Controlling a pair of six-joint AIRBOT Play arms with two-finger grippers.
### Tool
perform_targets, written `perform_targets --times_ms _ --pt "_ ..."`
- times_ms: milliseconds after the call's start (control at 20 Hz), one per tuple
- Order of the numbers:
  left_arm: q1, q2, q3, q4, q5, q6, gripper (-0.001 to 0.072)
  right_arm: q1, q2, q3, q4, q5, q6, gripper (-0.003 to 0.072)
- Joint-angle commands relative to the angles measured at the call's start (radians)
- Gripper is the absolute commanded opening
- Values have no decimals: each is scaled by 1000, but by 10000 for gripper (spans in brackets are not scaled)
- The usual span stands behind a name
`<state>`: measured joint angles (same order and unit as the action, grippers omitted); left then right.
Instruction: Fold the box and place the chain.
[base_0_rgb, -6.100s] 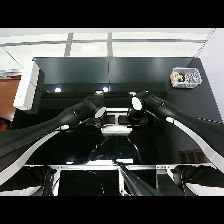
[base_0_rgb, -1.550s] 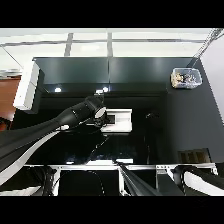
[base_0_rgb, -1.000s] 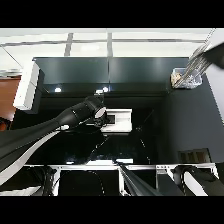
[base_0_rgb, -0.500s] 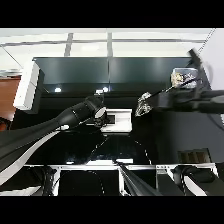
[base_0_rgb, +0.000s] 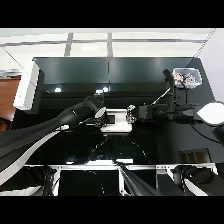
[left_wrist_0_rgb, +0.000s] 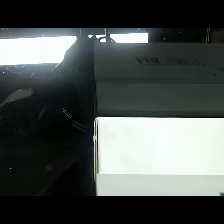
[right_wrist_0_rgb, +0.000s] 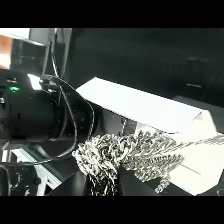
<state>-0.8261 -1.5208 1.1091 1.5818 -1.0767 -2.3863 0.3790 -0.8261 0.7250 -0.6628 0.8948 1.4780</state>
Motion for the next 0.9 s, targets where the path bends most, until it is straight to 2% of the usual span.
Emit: perform_targets --times_ms 0,300,350,400,450,500,600,700,800,850 --pt "0 0 0 0 -1 0 29 37 -38 -22 4 -72 7 13" --pt "0 0 0 0 -1 0 29 60 -127 -22 3 -93 -2 17" --pt "0 0 0 0 -1 0 29 60 -136 -22 4 -91 -2 51" --pt "0 0 0 0 -1 0 29 59 -139 -22 -3 -91 -2 220" --pt "0 0 0 0 -1 0 29 50 -138 -20 -24 -89 -2 272" --pt "0 0 0 0 -1 0 29 27 -138 -13 -52 -68 -2 267" --pt "0 0 0 0 -2 0 29 -69 -129 23 -137 14 -6 267" --pt "0 0 0 0 -1 0 29 -192 -113 36 -257 32 -13 266" --pt "0 0 0 0 -2 0 29 -293 -114 18 -447 -36 2 266" --pt "0 0 0 0 -2 0 29 -328 -119 -6 -538 -113 37 266"
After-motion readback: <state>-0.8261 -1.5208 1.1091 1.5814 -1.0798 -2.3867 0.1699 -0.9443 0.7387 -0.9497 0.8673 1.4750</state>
